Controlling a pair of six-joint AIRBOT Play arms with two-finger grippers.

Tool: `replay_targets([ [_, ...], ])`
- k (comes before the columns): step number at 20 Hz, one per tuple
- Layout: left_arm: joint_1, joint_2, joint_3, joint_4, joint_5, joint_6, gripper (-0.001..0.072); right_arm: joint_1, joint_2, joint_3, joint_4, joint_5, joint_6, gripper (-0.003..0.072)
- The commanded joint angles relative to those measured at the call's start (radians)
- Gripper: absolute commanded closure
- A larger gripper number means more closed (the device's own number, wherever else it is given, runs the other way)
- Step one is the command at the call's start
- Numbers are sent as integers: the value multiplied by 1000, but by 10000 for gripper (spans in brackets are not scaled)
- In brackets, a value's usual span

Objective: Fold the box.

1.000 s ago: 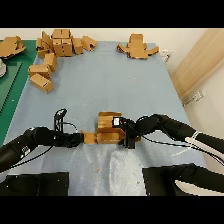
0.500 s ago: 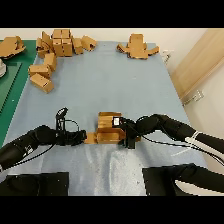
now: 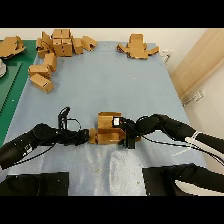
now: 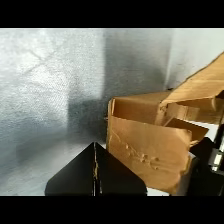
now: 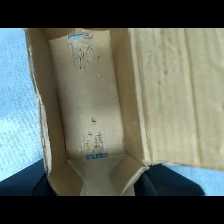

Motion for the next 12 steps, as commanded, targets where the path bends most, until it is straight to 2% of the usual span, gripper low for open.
replay_targets([
  [1,-1,10,37,-14,-19,13,700,1,-1,0,0,0,0,79],
  [3,-1,9,80,40,-39,-43,702,1,-1,0,0,0,0,79],
  [7,-47,9,125,258,-45,-282,703,1,-1,0,0,0,0,79],
  [12,-142,-22,126,302,-3,-374,703,1,-1,0,0,3,0,79],
])
